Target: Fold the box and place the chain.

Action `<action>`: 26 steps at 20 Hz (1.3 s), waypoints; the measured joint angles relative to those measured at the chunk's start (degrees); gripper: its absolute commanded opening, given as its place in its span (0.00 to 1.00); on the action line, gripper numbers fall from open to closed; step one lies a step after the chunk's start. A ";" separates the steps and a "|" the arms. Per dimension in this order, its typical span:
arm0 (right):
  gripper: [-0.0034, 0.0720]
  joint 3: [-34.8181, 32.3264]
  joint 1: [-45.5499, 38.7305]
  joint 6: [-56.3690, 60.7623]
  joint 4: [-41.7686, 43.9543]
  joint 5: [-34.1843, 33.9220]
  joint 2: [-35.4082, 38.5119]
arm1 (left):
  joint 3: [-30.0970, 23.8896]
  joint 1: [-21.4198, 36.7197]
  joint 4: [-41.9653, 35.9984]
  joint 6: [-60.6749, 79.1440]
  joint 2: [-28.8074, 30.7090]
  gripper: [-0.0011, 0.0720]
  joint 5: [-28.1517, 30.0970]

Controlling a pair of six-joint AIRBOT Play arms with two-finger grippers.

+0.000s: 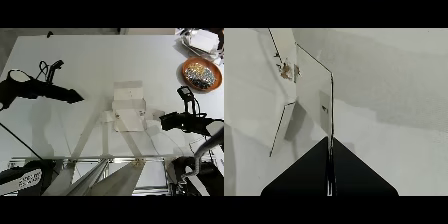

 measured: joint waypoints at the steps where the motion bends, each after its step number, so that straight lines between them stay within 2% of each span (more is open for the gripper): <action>1: 0.07 0.02 0.00 0.00 0.00 0.02 0.00 | 0.57 -1.75 -3.82 3.85 -1.68 0.71 -0.39; 6: 0.07 0.02 0.00 0.00 0.02 0.42 0.00 | 7.58 -11.13 -12.72 12.72 -11.69 0.71 -1.46; 11: 0.07 0.02 0.00 0.00 0.02 1.33 0.00 | 15.26 -16.79 -14.67 13.33 -20.59 0.71 -2.38; 16: 0.07 0.02 0.00 -0.13 0.02 1.64 0.00 | 17.25 -19.58 -15.34 13.31 -26.18 0.71 -2.08; 21: 0.07 0.00 0.00 -0.15 0.02 1.68 0.00 | 17.64 -21.92 -16.94 15.17 -28.52 0.70 -1.97; 22: 0.07 0.00 0.00 -0.15 0.02 1.68 0.00 | 17.66 -22.36 -17.27 15.61 -28.70 0.65 -1.51; 26: 0.07 0.00 0.00 -0.15 0.02 1.79 0.00 | 17.68 -23.21 -17.66 17.22 -29.00 0.19 -0.50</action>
